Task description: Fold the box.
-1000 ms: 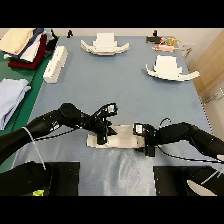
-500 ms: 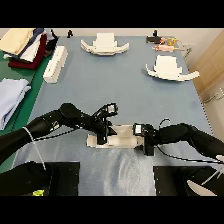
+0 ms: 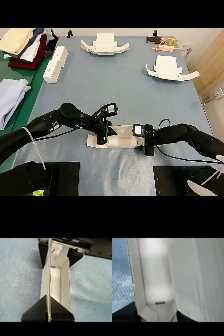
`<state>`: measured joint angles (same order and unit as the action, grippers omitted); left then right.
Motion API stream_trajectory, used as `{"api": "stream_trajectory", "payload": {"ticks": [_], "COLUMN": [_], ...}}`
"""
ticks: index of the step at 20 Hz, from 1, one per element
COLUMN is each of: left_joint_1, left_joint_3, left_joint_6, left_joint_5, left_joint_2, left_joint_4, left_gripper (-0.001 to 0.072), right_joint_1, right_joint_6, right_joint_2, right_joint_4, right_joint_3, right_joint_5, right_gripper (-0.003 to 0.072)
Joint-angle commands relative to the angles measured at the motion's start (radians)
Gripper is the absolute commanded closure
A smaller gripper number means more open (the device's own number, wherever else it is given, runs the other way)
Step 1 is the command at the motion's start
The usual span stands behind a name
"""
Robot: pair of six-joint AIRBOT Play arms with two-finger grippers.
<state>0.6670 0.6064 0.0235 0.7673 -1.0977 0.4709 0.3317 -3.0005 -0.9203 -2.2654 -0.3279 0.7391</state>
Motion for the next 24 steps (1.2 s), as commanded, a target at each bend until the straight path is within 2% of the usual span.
{"api": "stream_trajectory", "payload": {"ticks": [1,19,21,23,24], "left_joint_1": [0.000,0.000,0.000,-0.002,-0.005], "left_joint_3": [0.001,0.002,0.002,0.002,0.002], "left_joint_6": [0.000,0.001,0.065,0.144,0.187], "left_joint_5": [0.000,0.003,0.003,0.001,0.002], "left_joint_2": [0.000,0.000,0.001,0.002,0.006], "left_joint_4": [0.000,-0.008,-0.007,0.000,0.008], "left_gripper": [0.0696,0.0695,0.0668,0.0017,0.0017], "right_joint_1": [0.001,0.001,0.001,0.001,0.001], "right_joint_6": [-0.001,-0.002,-0.002,-0.002,-0.002], "right_joint_2": [-0.001,-0.001,-0.001,-0.001,-0.001], "right_joint_4": [0.017,0.017,0.017,0.017,0.017], "right_joint_3": [0.001,0.001,0.001,0.001,0.001], "right_joint_5": [0.029,0.029,0.029,0.029,0.029], "right_gripper": [0.0175,0.0175,0.0175,0.0175,0.0175]}}
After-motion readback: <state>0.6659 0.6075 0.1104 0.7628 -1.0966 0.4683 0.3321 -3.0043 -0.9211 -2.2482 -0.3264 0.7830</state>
